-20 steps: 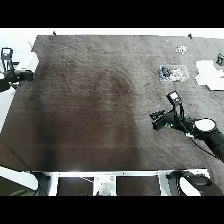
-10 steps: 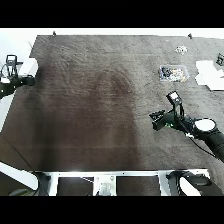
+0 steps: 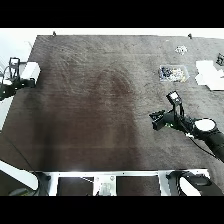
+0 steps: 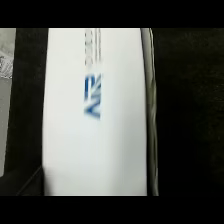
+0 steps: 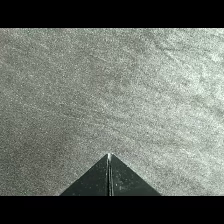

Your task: Fold the box and place the chain.

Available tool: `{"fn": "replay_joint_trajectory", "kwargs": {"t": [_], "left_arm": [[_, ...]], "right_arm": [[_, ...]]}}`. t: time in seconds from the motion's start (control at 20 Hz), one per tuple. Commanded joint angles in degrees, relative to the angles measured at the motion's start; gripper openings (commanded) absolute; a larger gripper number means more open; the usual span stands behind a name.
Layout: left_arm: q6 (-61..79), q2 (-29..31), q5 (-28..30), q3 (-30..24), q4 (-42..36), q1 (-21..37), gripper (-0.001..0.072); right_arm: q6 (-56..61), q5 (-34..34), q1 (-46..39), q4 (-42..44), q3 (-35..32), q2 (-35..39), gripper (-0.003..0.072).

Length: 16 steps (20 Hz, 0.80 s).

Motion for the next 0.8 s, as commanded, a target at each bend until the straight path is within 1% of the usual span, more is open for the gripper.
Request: {"fn": "replay_joint_trajectory", "kwargs": {"t": [0.0,0.2,0.3,0.4,0.55,0.75], "left_arm": [[0.2,-0.09,1.55,-0.02,0.57,0.02,0.072],[0.68,0.22,0.94,-0.02,0.92,0.02,0.072],[0.63,1.33,0.09,-0.02,1.88,0.02,0.072],[0.63,2.51,-1.7,-0.02,2.49,0.02,0.072],[0.57,3.67,-4.11,-0.02,5.51,0.02,0.072],[-1.42,4.7,-6.34,-0.02,6.27,0.87,0.072]], "right_arm": [[0.0,0.02,-0.04,0.02,-0.04,0.04,0.0006],[0.0,0.02,-0.04,0.02,-0.04,0.04,0.0006],[0.0,0.02,-0.04,0.0,-0.04,0.04,0.0006],[0.0,0.02,-0.04,0.0,-0.04,0.04,0.0006],[0.0,0.02,-0.04,0.0,-0.04,0.04,0.0006],[0.0,0.02,-0.04,0.02,-0.04,0.04,0.0006]]}}
